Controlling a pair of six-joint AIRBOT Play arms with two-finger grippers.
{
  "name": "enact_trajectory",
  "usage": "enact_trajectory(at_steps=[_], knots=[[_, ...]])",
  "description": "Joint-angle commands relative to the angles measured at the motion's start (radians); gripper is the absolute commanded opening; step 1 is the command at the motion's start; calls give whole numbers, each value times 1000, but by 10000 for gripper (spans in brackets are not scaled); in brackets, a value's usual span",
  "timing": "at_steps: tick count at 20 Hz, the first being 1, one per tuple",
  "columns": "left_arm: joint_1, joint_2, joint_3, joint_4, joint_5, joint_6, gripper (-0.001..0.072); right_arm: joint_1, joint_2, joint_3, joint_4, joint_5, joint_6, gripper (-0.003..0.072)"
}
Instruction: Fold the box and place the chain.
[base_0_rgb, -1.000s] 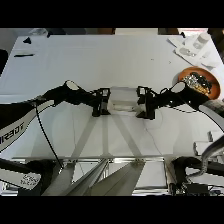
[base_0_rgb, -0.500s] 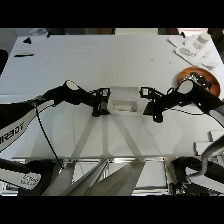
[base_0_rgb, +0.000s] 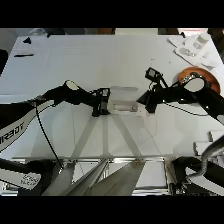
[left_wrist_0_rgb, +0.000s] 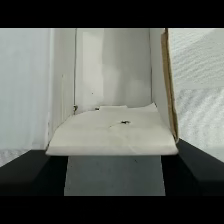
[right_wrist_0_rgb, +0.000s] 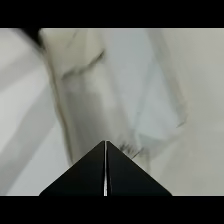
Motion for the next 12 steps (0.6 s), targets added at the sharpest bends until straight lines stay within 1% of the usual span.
enact_trajectory(at_steps=[1,3,7,12], knots=[[-1,0,1,0,0,0,206,0,-56,1,183,-217,16,4],[-1,0,1,0,0,0,206,0,-123,1,192,-242,21,4],[-1,0,1,0,0,0,206,0,-233,1,201,-249,21,6],[-1,0,1,0,0,0,206,0,-255,1,183,-221,47,7]])
